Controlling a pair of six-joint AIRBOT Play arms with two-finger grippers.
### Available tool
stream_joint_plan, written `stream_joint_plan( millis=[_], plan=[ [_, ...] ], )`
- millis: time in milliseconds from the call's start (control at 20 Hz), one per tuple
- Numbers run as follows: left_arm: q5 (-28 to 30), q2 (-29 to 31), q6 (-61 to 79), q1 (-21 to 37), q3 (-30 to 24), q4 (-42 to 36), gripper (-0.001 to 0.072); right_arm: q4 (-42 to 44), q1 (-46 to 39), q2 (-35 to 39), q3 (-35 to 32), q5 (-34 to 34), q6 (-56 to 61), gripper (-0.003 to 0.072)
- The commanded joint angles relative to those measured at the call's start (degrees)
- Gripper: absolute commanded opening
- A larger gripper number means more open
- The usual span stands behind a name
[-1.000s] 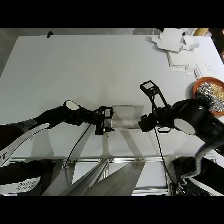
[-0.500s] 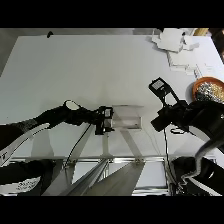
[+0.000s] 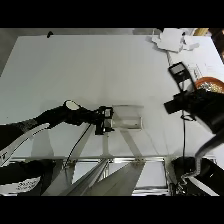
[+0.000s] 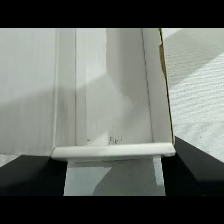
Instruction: Fold the box and place the chain.
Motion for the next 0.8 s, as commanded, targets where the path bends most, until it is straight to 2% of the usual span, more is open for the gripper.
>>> stream_joint_plan(
  millis=[0, 100, 150, 250, 350, 500, 750],
  plan=[
    [0.00, 0.00, 0.02, 0.00, 0.02, 0.02, 0.0278, 3.39, -19.12, -0.92, 0.04, -1.18, -3.78, 0.0017],
    [0.00, 0.00, 0.02, 0.00, 0.02, 0.04, 0.0278, 8.81, -31.87, -1.57, 0.02, -3.45, -7.85, 0.0019],
    [0.00, 0.00, 0.02, 0.00, 0.02, 0.02, 0.0278, 11.23, -36.70, -1.81, 0.02, -4.39, -10.38, 0.0049],
    [0.00, 0.00, 0.02, 0.00, 0.02, 0.02, 0.0278, 16.96, -44.41, -1.99, 0.00, -6.36, -17.92, 0.0272],
    [0.00, 0.00, 0.02, 0.00, 0.02, 0.02, 0.0278, 20.90, -49.20, -2.27, 0.00, -9.75, -23.74, 0.0272],
    [-0.02, 0.00, 0.02, 0.00, 0.02, 0.04, 0.0278, 21.00, -53.11, -4.94, 0.00, -15.10, -26.51, 0.0272],
    [0.00, 0.00, 0.02, 0.00, 0.02, 0.02, 0.0278, 21.55, -54.71, -17.62, 0.00, -18.10, -26.51, 0.0272]
  ],
)
